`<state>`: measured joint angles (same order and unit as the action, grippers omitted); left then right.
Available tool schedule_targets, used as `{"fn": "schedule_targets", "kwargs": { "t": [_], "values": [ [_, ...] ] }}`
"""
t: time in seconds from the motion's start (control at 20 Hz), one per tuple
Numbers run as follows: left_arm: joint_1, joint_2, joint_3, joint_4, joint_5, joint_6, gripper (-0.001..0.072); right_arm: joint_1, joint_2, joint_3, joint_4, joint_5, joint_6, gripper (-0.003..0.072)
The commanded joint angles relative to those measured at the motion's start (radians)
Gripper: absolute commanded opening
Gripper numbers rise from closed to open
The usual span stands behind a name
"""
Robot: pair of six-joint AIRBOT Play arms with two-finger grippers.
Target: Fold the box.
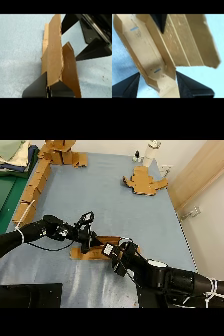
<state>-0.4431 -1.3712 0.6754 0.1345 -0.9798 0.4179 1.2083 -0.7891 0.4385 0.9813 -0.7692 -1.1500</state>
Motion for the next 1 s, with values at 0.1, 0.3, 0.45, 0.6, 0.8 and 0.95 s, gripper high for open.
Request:
{"fn": "schedule_targets", "kwargs": {
  "t": [0.1, 0.3, 0.45, 0.6, 0.8, 0.95],
  "values": [
    [0.001, 0.0, 0.0, 0.0, 0.0, 0.0, 0.0012, -0.057, 0.045, 0.001, 0.074, -0.017, -0.115, 0.0714],
    [0.001, 0.0, 0.0, 0.0, 0.0, 0.0, 0.0012, -0.184, 0.048, 0.0, 0.283, 0.045, -0.4, 0.0714],
    [0.001, 0.0, 0.0, 0.0, 0.0, 0.0, 0.0012, -0.302, 0.045, 0.001, 0.444, 0.125, -0.679, 0.0714],
    [0.001, 0.0, 0.0, 0.0, 0.0, 0.0, 0.0012, -0.444, 0.033, 0.001, 0.682, 0.123, -0.99, 0.0714],
    [0.001, 0.0, 0.0, 0.0, 0.0, 0.0, 0.0012, -0.623, -0.004, 0.001, 1.001, 0.121, -1.447, 0.0714],
    [0.001, 0.0, 0.0, 0.0, 0.0, 0.0, 0.0012, -0.674, -0.053, 0.001, 1.13, 0.098, -1.647, 0.0714]
  ]
}}
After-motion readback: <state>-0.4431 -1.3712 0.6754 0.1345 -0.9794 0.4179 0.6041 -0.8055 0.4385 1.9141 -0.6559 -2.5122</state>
